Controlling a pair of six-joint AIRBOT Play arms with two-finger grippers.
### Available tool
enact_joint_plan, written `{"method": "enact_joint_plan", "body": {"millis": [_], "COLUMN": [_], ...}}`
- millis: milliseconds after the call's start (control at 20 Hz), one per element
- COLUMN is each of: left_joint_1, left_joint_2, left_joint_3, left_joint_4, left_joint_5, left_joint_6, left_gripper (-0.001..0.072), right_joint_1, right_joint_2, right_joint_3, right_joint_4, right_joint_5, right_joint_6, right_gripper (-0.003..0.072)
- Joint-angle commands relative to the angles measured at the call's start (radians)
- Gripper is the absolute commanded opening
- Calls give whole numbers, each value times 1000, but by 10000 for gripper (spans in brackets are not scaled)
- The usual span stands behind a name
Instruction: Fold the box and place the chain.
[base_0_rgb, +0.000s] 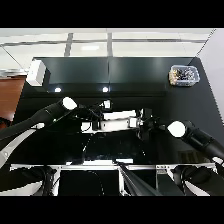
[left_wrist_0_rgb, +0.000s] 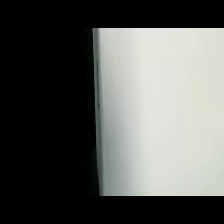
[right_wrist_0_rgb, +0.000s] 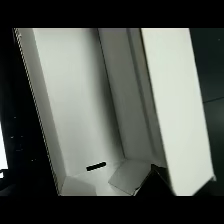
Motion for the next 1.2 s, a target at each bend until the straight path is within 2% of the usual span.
{"method": "enact_joint_plan", "body": {"millis": [0,200,300,450,550,800,950,1150], "left_joint_1": [-1,-1,-1,0,0,2,1,1], "left_joint_2": [0,0,0,0,0,6,6,6], "left_joint_3": [0,0,0,0,0,1,0,0], "left_joint_4": [0,0,0,0,0,0,0,0], "left_joint_5": [-2,-2,-2,-2,-5,-24,-59,-50], "left_joint_6": [0,0,0,0,0,0,-4,-4], "left_gripper": [25,25,25,25,25,25,26,26], "right_joint_1": [-42,-82,-89,-128,-163,-160,-128,-129], "right_joint_2": [0,-20,-41,-92,-129,-159,-165,-224], "right_joint_3": [27,29,39,77,93,93,89,89], "right_joint_4": [-8,5,92,262,336,335,242,238], "right_joint_5": [2,5,18,131,209,344,312,296], "right_joint_6": [0,-38,-117,-287,-326,-323,-294,-295], "right_gripper": [708,708,708,708,708,707,707,707]}}
